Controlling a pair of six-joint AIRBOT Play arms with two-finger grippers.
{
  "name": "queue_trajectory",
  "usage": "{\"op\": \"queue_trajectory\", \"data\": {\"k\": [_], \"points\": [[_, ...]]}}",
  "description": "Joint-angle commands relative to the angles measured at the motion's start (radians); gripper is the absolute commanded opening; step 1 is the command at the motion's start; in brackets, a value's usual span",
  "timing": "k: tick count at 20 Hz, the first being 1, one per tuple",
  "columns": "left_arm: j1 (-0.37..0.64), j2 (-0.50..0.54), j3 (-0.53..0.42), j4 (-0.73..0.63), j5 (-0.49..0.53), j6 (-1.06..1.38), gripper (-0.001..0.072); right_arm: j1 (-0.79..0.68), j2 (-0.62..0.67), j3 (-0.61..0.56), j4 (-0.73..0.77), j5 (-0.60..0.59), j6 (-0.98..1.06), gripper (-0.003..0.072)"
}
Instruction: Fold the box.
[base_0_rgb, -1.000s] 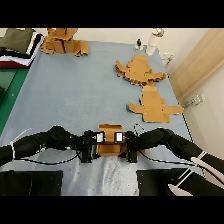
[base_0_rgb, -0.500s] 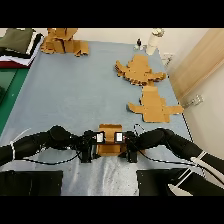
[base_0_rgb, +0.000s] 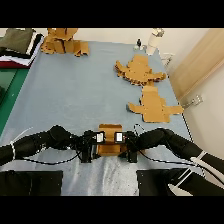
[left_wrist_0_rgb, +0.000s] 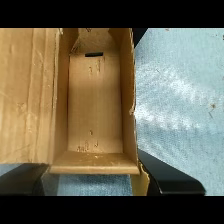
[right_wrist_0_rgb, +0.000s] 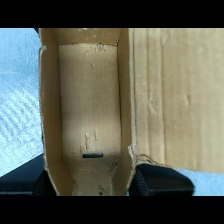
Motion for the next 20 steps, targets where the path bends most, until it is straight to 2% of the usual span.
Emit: {"op": "queue_trajectory", "data": {"k": [1, 6, 7, 8, 12, 16, 20], "points": [[0.0, 0.0, 0.0, 0.0, 0.0, 0.0, 0.0466, 0.0, 0.0, 0.0, -0.032, 0.002, 0.0, 0.044], [0.0, 0.0, 0.0, 0.0, 0.0, 0.0, 0.0466, 0.0, 0.0, 0.0, -0.04, -0.003, 0.0, 0.044], [0.0, 0.0, 0.0, 0.0, 0.0, 0.0, 0.0466, 0.0, 0.003, 0.0, -0.036, -0.004, 0.001, 0.0509], [0.0, 0.0, 0.0, 0.0, 0.0, 0.0, 0.0466, 0.0, 0.013, 0.001, -0.035, -0.021, 0.007, 0.072], [0.0, 0.0, 0.0, 0.0, 0.0, 0.0, 0.0466, -0.006, 0.112, 0.019, -0.1, -0.068, 0.106, 0.072], [0.0, 0.0, 0.0, 0.0, 0.0, 0.0, 0.0466, -0.018, 0.235, 0.05, -0.231, -0.207, 0.26, 0.072], [0.0, 0.0, 0.0, 0.0, 0.0, 0.0, 0.0466, -0.017, 0.346, 0.054, -0.184, -0.33, 0.453, 0.0705]]}}
